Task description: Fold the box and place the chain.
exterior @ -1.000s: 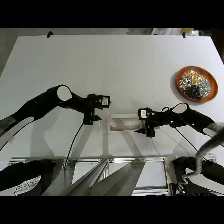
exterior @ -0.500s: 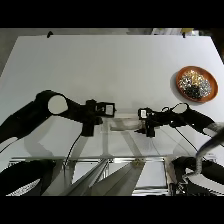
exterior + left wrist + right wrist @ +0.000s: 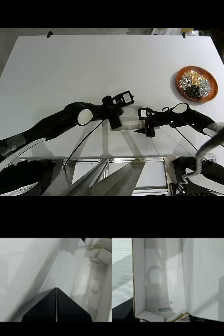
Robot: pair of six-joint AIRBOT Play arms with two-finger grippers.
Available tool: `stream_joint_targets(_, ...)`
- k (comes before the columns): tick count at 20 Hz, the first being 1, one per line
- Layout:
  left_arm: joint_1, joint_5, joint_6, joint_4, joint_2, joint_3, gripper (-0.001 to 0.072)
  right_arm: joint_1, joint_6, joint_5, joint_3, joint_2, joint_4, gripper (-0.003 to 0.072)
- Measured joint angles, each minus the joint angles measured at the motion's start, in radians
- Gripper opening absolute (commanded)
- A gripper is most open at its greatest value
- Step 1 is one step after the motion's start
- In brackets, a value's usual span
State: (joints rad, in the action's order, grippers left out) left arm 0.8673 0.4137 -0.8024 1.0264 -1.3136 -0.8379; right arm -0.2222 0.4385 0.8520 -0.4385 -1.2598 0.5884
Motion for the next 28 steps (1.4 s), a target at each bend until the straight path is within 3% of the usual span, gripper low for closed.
stream_joint_targets(6,-0.006,-0.110,-0.136,-0.044,-0.114,-0.001,0.0007,0.000,0.000,-0.002,0.000,0.000,-0.001,0.0408)
stream_joint_targets(13,-0.026,-0.047,-0.163,-0.041,-0.053,0.000,0.0002,0.000,0.008,-0.001,-0.001,0.000,0.004,0.0408)
stream_joint_targets(16,-0.045,0.031,-0.166,0.010,0.031,0.000,0.0002,0.000,0.007,-0.001,-0.001,0.000,0.005,0.0408)
stream_joint_targets(22,-0.081,0.367,-0.162,0.185,0.143,0.012,0.0007,0.000,0.006,-0.001,-0.001,0.000,0.003,0.0408)
stream_joint_targets(28,-0.118,0.452,0.020,0.193,0.110,0.076,0.0008,0.000,0.005,0.000,-0.001,0.000,0.003,0.0408)
